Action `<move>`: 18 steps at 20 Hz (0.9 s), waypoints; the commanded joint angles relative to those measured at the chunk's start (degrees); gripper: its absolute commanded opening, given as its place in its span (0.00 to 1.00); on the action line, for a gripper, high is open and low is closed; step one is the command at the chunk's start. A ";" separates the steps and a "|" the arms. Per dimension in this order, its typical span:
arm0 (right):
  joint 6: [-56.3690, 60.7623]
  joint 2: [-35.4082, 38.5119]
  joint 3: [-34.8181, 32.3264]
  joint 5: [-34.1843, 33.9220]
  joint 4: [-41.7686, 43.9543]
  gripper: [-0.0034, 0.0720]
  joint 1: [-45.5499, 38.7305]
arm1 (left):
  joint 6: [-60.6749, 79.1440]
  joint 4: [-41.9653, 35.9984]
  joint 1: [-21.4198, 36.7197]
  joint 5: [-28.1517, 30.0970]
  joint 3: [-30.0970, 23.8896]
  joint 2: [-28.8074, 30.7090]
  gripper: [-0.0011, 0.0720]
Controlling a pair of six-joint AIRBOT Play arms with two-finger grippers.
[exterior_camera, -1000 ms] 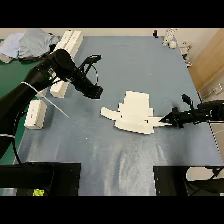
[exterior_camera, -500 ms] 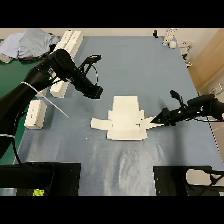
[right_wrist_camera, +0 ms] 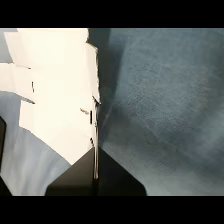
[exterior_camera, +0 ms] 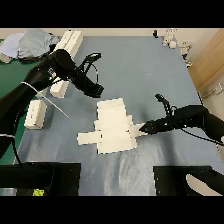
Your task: Fold the box.
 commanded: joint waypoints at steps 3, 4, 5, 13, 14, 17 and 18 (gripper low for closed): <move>0.92 3.52 -2.91 3.21 -0.09 0.05 1.55 | -0.20 -0.17 0.00 2.91 0.04 0.00 0.03; 0.98 3.52 -2.91 3.26 -0.09 0.05 1.55 | -0.09 -0.17 -0.02 2.93 0.04 -0.02 0.03; 1.38 3.52 -2.91 3.34 -0.09 0.05 1.55 | -0.13 -0.22 -0.02 2.91 0.04 -0.02 0.03; 1.97 3.52 -2.89 4.00 -0.39 0.05 1.55 | 6.14 -13.33 10.36 -10.01 -1.29 -0.02 0.03; 1.97 3.52 -2.89 4.00 -0.39 0.05 1.55 | 8.79 -18.60 14.75 -12.35 -2.99 -0.02 0.03; 1.97 3.52 -2.89 4.02 -0.39 0.05 1.55 | 13.22 -23.61 23.32 -16.04 -9.53 -0.07 0.04; 1.97 3.52 -2.89 4.00 -0.39 0.05 1.55 | 15.47 -23.80 24.33 -16.39 -11.96 -0.15 0.25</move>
